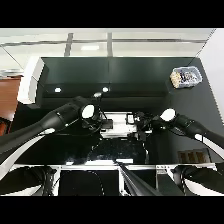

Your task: Fold the box and place the chain.

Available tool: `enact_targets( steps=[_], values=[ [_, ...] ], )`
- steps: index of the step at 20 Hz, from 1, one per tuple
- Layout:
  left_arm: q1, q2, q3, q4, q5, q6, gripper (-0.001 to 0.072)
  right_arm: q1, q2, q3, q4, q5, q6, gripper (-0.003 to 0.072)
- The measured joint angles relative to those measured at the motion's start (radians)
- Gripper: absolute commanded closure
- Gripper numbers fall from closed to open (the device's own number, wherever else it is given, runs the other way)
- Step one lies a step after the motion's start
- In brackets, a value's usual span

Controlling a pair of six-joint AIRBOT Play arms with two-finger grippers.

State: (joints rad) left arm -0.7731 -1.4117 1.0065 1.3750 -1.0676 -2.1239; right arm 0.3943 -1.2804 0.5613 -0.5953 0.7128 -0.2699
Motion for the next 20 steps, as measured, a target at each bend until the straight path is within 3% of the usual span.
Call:
enact_targets(
  steps=[3,8,9,12,15,16,18,20],
  values=[
    [-0.016,-0.047,0.043,0.051,-0.067,-0.045,0.0397,0.0,0.0,0.0,0.0,0.0,0.0,0.0454],
    [-0.032,-0.082,0.074,0.099,-0.092,-0.151,0.0402,0.0,0.0,0.0,0.0,0.0,0.0,0.0455],
    [-0.035,-0.084,0.077,0.106,-0.092,-0.171,0.0448,0.0,0.0,0.0,0.0,0.0,0.0,0.0455],
    [-0.043,-0.088,0.085,0.119,-0.082,-0.214,0.0688,0.0,0.0,0.0,0.001,-0.001,0.001,0.0455],
    [-0.049,-0.09,0.089,0.125,-0.085,-0.243,0.0687,0.0,0.0,0.0,0.0,-0.001,0.001,0.0454],
    [-0.052,-0.09,0.09,0.127,-0.085,-0.248,0.0669,0.0,0.0,0.0,0.0,-0.001,0.0,0.0455],
    [-0.055,-0.09,0.092,0.129,-0.087,-0.257,0.0364,0.0,0.0,0.0,0.0,-0.001,0.0,0.0455],
    [-0.056,-0.09,0.096,0.129,-0.091,-0.262,0.0366,0.0,0.0,0.0,0.0,-0.001,0.0,0.0455]
  ],
)
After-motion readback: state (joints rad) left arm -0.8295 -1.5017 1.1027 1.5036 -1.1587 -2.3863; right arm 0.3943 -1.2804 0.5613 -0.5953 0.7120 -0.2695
